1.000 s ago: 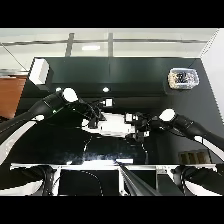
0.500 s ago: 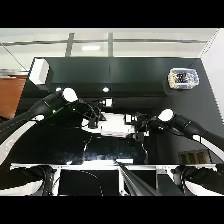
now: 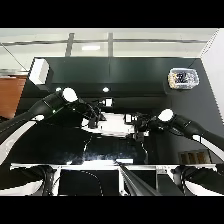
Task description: Fold the box and place the chain.
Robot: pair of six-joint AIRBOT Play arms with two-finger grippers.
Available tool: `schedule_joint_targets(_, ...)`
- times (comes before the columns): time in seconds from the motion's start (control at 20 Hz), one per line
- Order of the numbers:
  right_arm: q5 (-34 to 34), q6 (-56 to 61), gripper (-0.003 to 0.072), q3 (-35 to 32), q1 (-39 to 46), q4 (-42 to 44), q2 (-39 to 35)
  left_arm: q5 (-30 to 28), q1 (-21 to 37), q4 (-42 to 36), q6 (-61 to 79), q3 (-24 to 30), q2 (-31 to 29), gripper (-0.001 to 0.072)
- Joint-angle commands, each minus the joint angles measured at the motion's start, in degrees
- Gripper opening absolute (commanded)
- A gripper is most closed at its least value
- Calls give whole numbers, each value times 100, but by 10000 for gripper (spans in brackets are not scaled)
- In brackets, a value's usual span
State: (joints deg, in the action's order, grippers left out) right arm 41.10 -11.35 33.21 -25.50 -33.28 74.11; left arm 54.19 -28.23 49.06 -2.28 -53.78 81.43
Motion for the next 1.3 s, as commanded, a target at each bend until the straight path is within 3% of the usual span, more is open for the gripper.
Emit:
schedule_joint_targets(0.0, 35, 35, 620, -4, 127, 4, 2, 7, 0, 4, 0, 2, -2, 22)
schedule_joint_targets(0.5, 68, 35, 619, -4, 146, 7, 2, 28, 0, 2, -2, 2, -2, 23)
schedule_joint_targets(0.55, 70, 35, 510, -4, 144, 2, 2, 26, 0, 2, -2, 2, -2, 23)
schedule_joint_targets(0.6, 70, 35, 490, -4, 144, 2, 2, 26, 0, 0, 0, 2, -2, 39)
schedule_joint_targets(0.7, 70, 35, 489, -4, 144, 2, 2, 24, 2, 2, -4, -9, -13, 341)
schedule_joint_targets(0.75, 70, 35, 488, -4, 144, 2, 2, 24, 11, 28, -4, -13, -70, 436)
schedule_joint_targets(0.85, 74, 35, 486, -4, 144, 2, 2, 35, 48, 271, -286, -13, -328, 554)
schedule_joint_targets(0.9, 98, 33, 396, -4, 144, -7, 2, 68, 68, 509, -682, -13, -498, 569)
schedule_joint_targets(0.95, 116, 4, 364, -4, 142, -42, 2, 192, 90, 811, -1123, -13, -680, 569)
schedule_joint_targets(1.1, 125, -76, 367, -4, 133, -127, 2, 966, 151, 1862, -2540, -9, -1241, 566)
schedule_joint_targets(1.2, 125, -114, 367, -4, 131, -125, 2, 1537, 149, 2426, -3300, -7, -1539, 400)
schedule_joint_targets(1.25, 127, -122, 367, -4, 131, -127, 2, 1764, 149, 2540, -3687, 0, -1661, 220)
